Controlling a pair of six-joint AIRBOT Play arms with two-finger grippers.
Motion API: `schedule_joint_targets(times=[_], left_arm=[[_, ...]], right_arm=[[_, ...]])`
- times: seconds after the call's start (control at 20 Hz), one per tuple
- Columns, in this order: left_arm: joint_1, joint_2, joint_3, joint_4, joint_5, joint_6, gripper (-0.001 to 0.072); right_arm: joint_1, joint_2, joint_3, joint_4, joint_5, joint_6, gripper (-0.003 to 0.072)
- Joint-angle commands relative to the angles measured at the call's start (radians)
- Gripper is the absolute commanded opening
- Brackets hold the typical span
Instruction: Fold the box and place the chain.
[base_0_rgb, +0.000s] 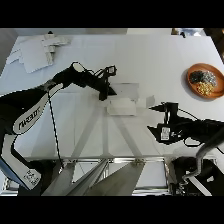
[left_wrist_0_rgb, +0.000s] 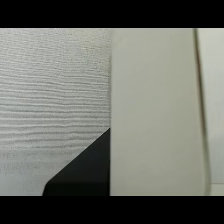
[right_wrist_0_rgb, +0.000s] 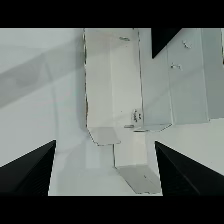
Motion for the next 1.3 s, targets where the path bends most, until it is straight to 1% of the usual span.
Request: schedule_joint_targets(times=[0.0,0.1,0.2,0.25,0.4,0.5,0.6,0.75,0.85,1.05,1.25], left_arm=[[-0.001,-0.001,-0.001,0.000,0.000,0.000,0.0009],[-0.001,-0.001,-0.001,0.000,0.001,0.000,0.0009],[-0.001,-0.001,-0.001,0.000,0.000,0.000,0.0009],[-0.001,-0.001,-0.001,0.000,0.000,0.000,0.0009],[-0.001,-0.001,-0.001,0.000,0.000,0.000,0.0009],[-0.001,-0.001,-0.001,0.000,0.000,0.000,0.0009],[-0.001,-0.001,-0.001,0.000,0.000,0.000,0.0009],[-0.001,-0.001,-0.001,0.000,0.000,0.000,0.0009],[-0.001,-0.001,-0.001,0.000,0.000,0.000,0.0009],[-0.001,-0.001,-0.001,0.000,0.000,0.000,0.0009],[-0.001,-0.001,-0.001,0.000,0.000,0.000,0.0009]], right_arm=[[0.003,-0.014,-0.003,0.014,0.015,0.063,0.0693],[-0.003,-0.055,-0.003,0.008,0.017,0.106,0.0693],[-0.018,-0.133,-0.003,0.010,0.002,0.172,0.0693],[-0.019,-0.178,-0.003,0.018,-0.022,0.168,0.0696],[-0.019,-0.296,-0.003,0.040,-0.116,0.026,0.0692],[-0.044,-0.360,-0.003,0.093,-0.161,-0.069,0.0692],[-0.127,-0.403,-0.003,0.211,-0.161,-0.161,0.0692],[-0.289,-0.450,-0.003,0.386,-0.168,-0.365,0.0692],[-0.352,-0.493,-0.003,0.440,-0.189,-0.446,0.0692],[-0.344,-0.595,-0.003,0.422,-0.209,-0.554,0.0692],[-0.340,-0.659,-0.003,0.419,-0.302,-0.586,0.0692]])
